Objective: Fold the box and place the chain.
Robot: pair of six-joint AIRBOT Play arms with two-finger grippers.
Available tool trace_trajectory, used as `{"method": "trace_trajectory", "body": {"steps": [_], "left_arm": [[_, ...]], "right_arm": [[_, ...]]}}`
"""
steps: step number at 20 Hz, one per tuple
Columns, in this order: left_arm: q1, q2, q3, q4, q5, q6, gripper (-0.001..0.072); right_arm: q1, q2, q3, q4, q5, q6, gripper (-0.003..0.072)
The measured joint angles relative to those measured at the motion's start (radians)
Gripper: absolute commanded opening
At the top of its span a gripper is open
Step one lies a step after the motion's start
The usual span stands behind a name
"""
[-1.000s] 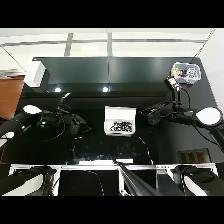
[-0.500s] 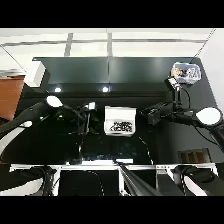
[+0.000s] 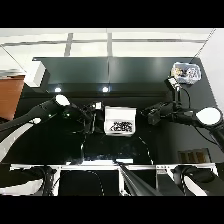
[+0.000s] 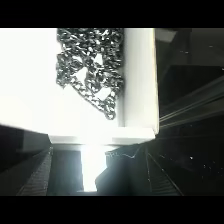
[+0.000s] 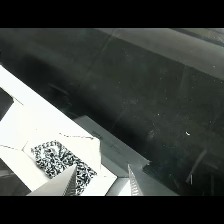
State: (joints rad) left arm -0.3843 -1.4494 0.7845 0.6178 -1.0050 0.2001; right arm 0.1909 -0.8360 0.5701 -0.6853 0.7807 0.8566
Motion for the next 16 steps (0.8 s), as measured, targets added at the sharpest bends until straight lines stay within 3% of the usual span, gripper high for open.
{"method": "trace_trajectory", "body": {"steps": [14, 15, 16], "left_arm": [[-0.059, -0.011, 0.020, -0.003, 0.054, 0.011, 0.0697], [-0.060, -0.012, 0.021, -0.004, 0.057, 0.011, 0.0655], [-0.062, -0.012, 0.021, -0.004, 0.061, 0.010, 0.0484]], "right_arm": [[0.000, 0.000, 0.000, 0.000, 0.000, 0.000, 0.0376], [0.000, 0.000, 0.000, 0.000, 0.000, 0.000, 0.0377], [0.000, 0.000, 0.000, 0.000, 0.000, 0.000, 0.0376]]}}
